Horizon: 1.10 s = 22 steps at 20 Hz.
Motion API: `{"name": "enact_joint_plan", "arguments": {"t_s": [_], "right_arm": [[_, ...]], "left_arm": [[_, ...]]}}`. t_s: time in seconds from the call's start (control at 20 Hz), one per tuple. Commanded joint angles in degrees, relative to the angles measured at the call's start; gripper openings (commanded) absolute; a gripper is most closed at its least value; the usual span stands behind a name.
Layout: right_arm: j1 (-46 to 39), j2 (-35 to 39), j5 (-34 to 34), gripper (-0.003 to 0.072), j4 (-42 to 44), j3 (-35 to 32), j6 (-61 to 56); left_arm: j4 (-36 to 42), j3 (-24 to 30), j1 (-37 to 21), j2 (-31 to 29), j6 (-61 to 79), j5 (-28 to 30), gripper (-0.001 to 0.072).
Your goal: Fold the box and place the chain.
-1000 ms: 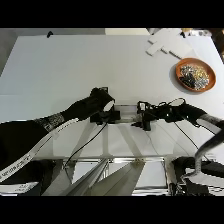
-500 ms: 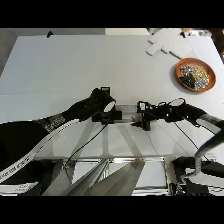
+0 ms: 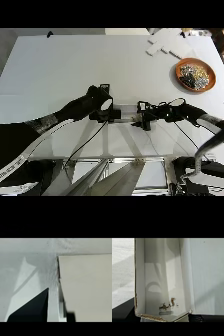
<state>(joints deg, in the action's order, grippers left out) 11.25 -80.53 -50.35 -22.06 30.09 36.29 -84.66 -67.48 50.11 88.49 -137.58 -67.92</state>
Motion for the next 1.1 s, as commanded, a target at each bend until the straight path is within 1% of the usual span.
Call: {"name": "enact_joint_plan", "arguments": {"t_s": [0.0,0.1,0.2,0.25,0.3,0.35,0.45,0.5,0.6,0.7,0.85,0.95,1.05], "right_arm": [[0.0,0.0,0.0,0.0414,0.0,0.0,0.0],[0.0,0.0,0.0,0.0414,0.0,0.0,0.0],[0.0,0.0,0.0,0.0414,0.0,0.0,0.0],[0.0,0.0,0.0,0.0414,0.0,0.0,0.0],[0.0,0.0,0.0,0.0414,0.0,0.0,0.0],[0.0,0.0,0.0,0.0414,0.0,0.0,0.0],[0.0,0.0,0.0,0.0414,0.0,0.0,0.0],[0.0,0.0,0.0,0.0414,0.0,0.0,0.0],[0.0,0.0,0.0,0.0414,0.0,0.0,0.0],[0.0,0.0,0.0,0.0414,0.0,0.0,0.0],[0.0,0.0,0.0,0.0414,0.0,0.0,0.0],[0.0,0.0,0.0,0.0414,0.0,0.0,0.0],[0.0,0.0,0.0,0.0414,0.0,0.0,0.0]], "left_arm": [[0.2,0.0,-0.8,-3.1,1.6,-0.6,0.0234],[0.2,0.0,-1.2,-5.1,4.6,-1.1,0.0234],[0.1,0.0,-1.6,-7.0,9.5,-2.9,0.0234],[0.2,0.0,-1.9,-7.9,12.9,-4.2,0.0281],[0.1,0.0,-2.0,-9.1,17.2,-5.9,0.0409],[-0.2,0.0,-2.0,-10.1,21.4,-7.3,0.0463],[-1.4,0.0,-2.0,-12.4,31.1,-9.1,0.0462],[-1.6,0.1,-2.0,-13.5,36.0,-9.0,0.0471],[-0.7,2.4,-2.6,-16.8,48.3,-7.9,0.0704],[1.4,7.3,-4.3,-21.0,61.0,-5.5,0.0694],[7.8,18.3,-9.4,-27.5,80.3,0.8,0.0694],[14.7,25.5,-14.1,-30.2,97.9,5.2,0.0694],[23.2,30.4,-19.0,-30.1,114.4,8.5,0.0694]]}}
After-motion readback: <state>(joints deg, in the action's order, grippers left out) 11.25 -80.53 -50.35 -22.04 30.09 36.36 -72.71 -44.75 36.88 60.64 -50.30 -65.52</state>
